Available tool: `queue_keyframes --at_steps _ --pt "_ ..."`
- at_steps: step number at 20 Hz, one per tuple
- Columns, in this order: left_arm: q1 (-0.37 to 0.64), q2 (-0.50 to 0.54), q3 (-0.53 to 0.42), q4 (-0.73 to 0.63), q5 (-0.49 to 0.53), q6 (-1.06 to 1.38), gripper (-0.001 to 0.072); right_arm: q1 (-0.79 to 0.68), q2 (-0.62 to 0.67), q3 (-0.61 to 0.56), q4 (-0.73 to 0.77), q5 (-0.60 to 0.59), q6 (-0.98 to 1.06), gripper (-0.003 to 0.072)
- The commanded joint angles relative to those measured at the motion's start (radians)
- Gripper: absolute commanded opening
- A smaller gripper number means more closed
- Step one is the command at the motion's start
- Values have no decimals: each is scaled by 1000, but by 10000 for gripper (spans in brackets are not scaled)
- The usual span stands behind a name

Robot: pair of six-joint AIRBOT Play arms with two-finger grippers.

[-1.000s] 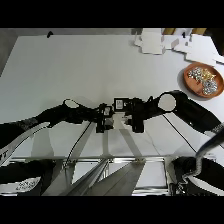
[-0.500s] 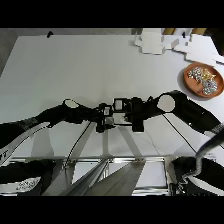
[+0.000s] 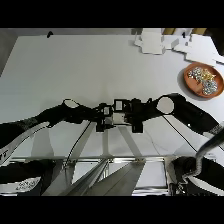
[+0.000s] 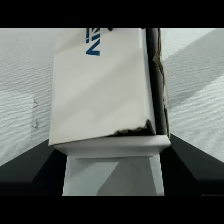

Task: Fold the box and place the chain.

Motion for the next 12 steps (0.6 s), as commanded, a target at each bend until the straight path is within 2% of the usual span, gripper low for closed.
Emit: queue_keyframes --at_steps 1,3,4,5,6,12 --pt "-1 0 -1 2 -3 -1 136 0 1 -5 14 5 0 209" --pt "-1 0 -1 2 -3 -1 136 0 1 -5 20 22 0 209" --pt "-1 0 -1 2 -3 -1 136 0 1 -5 30 32 0 236" --pt "-1 0 -1 2 -3 -1 136 0 1 -5 42 45 0 301" --pt "-1 0 -1 2 -3 -1 136 0 4 -5 45 60 0 317" --pt "-1 0 -1 2 -3 -1 136 0 14 -5 44 127 0 317"
